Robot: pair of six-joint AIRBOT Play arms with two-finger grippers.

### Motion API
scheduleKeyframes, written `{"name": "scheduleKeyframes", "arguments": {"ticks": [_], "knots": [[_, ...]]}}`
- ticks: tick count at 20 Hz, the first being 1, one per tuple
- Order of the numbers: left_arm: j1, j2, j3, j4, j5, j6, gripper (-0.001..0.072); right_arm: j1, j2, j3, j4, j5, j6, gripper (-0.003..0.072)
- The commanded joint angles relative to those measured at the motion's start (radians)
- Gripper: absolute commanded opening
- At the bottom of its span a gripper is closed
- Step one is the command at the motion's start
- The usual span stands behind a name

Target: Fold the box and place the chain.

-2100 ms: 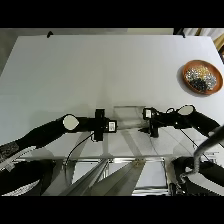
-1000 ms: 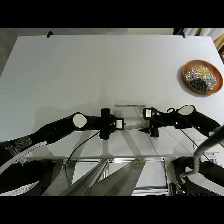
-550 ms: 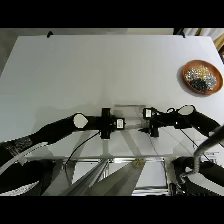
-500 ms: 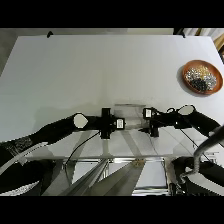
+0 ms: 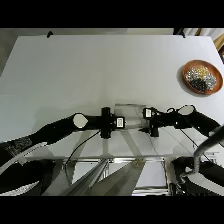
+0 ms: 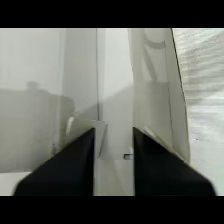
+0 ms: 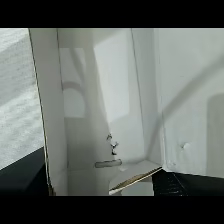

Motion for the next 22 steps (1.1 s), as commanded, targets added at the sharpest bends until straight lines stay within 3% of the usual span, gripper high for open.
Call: {"name": "scheduleKeyframes", "arguments": {"ticks": [1,3,8,11,12,13,17,22], "knots": [[0.008,0.035,0.0,0.047,-0.01,-0.058,0.0136,0.0,0.001,0.0,0.0,0.001,0.0,0.0441],[0.038,0.079,0.0,0.145,-0.062,-0.198,0.0136,0.0,0.001,0.0,0.0,0.001,0.0,0.0441],[0.154,0.194,0.0,0.468,-0.338,-0.639,0.0133,0.0,0.001,0.0,0.0,0.001,0.0,0.0441],[0.241,0.249,0.0,0.565,-0.471,-0.94,0.013,0.0,0.001,0.0,0.0,0.001,0.0,0.0441],[0.276,0.262,0.0,0.578,-0.509,-1.051,0.0027,0.0,0.001,0.0,0.0,0.001,0.0,0.0441],[0.307,0.269,0.0,0.588,-0.539,-1.121,0.0004,0.0,0.001,0.0,0.0,0.0,0.0,0.0441],[0.393,0.272,-0.012,0.579,-0.535,-1.279,0.0004,0.0,0.001,0.0,0.0,0.001,0.0,0.0441],[0.414,0.278,-0.012,0.498,-0.534,-1.29,0.0003,0.0,0.001,0.0,0.0,0.001,0.0,0.0441]]}}
